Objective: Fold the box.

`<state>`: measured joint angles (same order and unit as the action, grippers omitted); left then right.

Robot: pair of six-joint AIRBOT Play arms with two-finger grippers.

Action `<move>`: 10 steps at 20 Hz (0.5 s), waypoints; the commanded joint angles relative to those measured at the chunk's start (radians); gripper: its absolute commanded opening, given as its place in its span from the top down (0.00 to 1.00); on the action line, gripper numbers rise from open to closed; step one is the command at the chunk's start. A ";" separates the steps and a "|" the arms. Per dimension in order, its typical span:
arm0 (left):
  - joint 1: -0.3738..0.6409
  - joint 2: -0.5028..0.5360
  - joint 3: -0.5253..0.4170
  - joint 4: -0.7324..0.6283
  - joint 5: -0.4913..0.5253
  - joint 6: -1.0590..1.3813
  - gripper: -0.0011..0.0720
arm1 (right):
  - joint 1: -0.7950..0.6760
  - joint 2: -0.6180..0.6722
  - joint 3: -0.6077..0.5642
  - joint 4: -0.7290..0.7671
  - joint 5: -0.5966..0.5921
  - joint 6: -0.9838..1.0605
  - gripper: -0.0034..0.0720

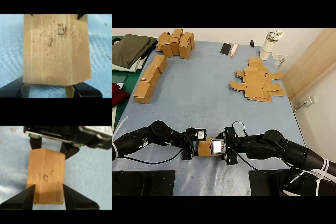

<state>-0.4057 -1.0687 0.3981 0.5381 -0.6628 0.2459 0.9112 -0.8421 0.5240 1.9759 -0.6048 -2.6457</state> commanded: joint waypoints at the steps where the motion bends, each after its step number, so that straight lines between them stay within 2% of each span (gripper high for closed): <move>1: 0.000 0.001 0.000 0.000 0.000 0.000 0.38 | 0.002 -0.028 0.000 -0.009 0.003 -0.070 0.23; 6: 0.000 0.001 0.000 0.000 0.000 0.000 0.37 | 0.079 -0.056 0.000 -0.045 0.050 -0.003 0.23; 10: 0.000 0.001 0.000 0.000 0.000 0.000 0.38 | 0.148 -0.056 0.000 -0.384 0.098 0.309 0.24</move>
